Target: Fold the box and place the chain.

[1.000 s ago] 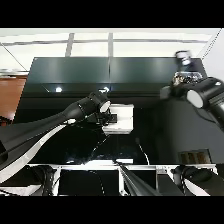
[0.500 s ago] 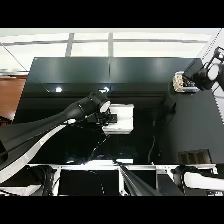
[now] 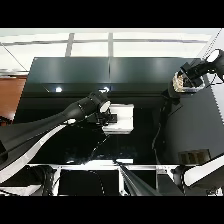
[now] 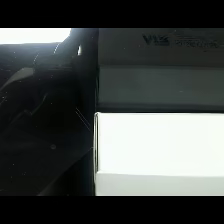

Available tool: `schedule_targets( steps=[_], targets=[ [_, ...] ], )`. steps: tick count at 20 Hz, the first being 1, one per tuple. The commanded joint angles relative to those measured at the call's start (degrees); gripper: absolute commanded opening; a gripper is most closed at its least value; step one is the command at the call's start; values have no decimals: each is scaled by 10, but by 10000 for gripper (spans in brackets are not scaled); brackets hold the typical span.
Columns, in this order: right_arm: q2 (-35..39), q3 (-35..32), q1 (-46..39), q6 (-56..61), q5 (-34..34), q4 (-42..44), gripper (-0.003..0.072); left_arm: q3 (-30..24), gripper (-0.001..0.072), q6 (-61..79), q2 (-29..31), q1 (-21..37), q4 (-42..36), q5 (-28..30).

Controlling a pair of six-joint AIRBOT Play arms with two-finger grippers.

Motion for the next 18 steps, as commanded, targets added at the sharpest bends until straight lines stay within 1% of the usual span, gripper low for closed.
schedule_targets(
  steps=[1, 2, 3, 4, 5, 6, 8, 11, 14, 18],
  targets=[
    [-24, 11, 0, 9, 5, 43, 568, 0, 30, 0, 0, 0, 0, 0],
    [-28, 11, 0, 9, 7, 43, 485, 0, 30, 0, 0, 0, 0, 0],
    [-29, 11, 0, 9, 7, 43, 442, 0, 30, 0, 0, 0, 0, 0],
    [-29, 11, -1, 1, 5, 43, 174, 0, 30, 0, 0, 0, 0, 0],
    [-27, 12, -2, -20, 4, 49, 34, 0, 31, 0, 0, 0, 0, 0],
    [-22, 12, -2, -39, 4, 51, 20, 0, 30, 0, 0, 0, 0, 0],
    [-5, 12, -8, -64, 4, 51, 20, 0, 30, 0, 0, 0, 0, 0],
    [42, 12, -20, -127, -2, 52, 19, 0, 30, 0, 0, 0, 0, 0],
    [113, 12, -31, -202, -2, 57, 19, 0, 30, 0, 0, 0, 0, 0],
    [219, 12, -33, -284, -1, 101, 17, 0, 30, 0, 0, 0, 0, 0]
  ],
)
